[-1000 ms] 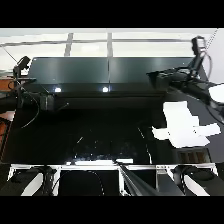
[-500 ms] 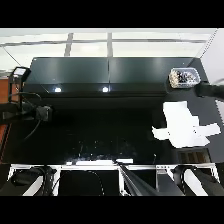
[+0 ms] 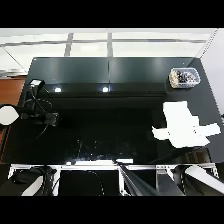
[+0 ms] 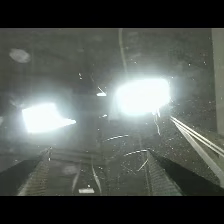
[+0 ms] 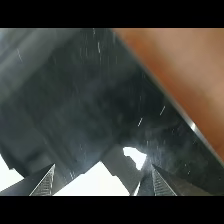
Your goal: Fold the box and place the chain.
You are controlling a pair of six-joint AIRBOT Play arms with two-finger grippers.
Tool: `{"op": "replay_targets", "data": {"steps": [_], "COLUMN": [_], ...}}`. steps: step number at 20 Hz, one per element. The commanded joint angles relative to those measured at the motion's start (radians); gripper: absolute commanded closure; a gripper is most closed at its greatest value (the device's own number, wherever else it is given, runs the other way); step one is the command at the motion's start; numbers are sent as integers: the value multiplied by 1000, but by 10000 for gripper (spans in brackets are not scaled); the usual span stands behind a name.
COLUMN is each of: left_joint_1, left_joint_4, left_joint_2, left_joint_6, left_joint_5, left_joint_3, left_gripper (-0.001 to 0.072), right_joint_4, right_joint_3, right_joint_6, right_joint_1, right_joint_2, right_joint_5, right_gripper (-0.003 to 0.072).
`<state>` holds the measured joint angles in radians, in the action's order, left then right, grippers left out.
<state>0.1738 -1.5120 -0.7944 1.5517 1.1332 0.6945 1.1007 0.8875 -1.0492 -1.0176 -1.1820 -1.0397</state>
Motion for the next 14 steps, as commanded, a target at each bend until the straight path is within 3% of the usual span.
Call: {"op": "replay_targets", "data": {"steps": [1,5,7,8,10,12,13,14], "left_joint_1": [0,0,0,0,0,0,0,0], "left_joint_4": [48,130,166,185,208,212,212,212], "left_joint_2": [-50,-116,-148,-162,-180,-180,-180,-180], "left_joint_6": [1,2,2,2,2,2,1,1], "left_joint_5": [2,0,0,0,-1,-7,-7,-7], "left_joint_3": [-3,-3,-3,-3,-3,-3,-2,-1], "left_gripper": [-2,-1,-1,-1,0,-1,-1,-1], "right_joint_4": [-53,-19,102,134,97,70,69,54], "right_joint_3": [90,135,135,135,136,136,136,136], "right_joint_6": [225,317,319,321,325,329,333,333], "right_joint_1": [-45,1,40,58,78,111,137,163], "right_joint_2": [-171,-270,-295,-301,-300,-293,-281,-267], "right_joint_5": [-213,-267,-279,-275,-258,-280,-294,-305], "right_gripper": [-22,-22,-19,137,530,580,669,670]}}
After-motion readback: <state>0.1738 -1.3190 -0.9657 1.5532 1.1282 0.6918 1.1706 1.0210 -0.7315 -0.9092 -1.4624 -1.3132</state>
